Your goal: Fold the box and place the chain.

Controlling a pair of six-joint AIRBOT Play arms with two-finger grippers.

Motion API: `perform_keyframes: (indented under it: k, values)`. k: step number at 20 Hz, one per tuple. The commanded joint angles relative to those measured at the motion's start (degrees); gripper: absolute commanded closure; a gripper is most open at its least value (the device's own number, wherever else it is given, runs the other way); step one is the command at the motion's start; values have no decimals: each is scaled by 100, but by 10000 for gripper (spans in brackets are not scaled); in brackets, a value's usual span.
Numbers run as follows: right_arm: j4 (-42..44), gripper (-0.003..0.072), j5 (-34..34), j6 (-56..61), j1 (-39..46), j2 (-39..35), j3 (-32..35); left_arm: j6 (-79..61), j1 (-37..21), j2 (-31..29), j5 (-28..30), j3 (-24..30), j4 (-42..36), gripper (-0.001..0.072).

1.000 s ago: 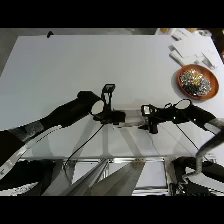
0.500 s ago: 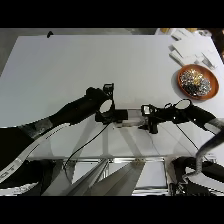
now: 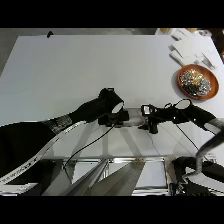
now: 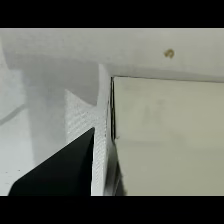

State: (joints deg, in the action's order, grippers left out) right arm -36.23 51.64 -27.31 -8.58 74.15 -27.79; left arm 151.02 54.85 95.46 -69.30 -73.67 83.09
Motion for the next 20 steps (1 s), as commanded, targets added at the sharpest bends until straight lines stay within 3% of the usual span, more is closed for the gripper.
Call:
perform_keyframes:
  k: [1,3,10,12,15,16,17,20]
  values:
    - [4,390,0,0,-4,-4,-4,247,59,105,28,-24,76,473]
    - [4,390,0,0,-4,-4,-4,243,96,107,114,-24,212,708]
    - [2,390,0,0,-4,-4,-4,197,109,107,195,-24,229,687]
    - [4,390,0,0,-2,-4,-4,197,109,107,197,-24,249,555]
    - [2,390,0,0,-4,-4,-4,197,109,107,195,-24,275,564]
    - [4,390,0,0,-4,-4,-4,195,109,107,195,-24,275,594]
    - [2,390,0,0,-4,-4,-4,190,109,107,175,-24,275,693]
    - [2,390,0,0,-4,-4,-4,-68,107,105,61,-24,271,708]
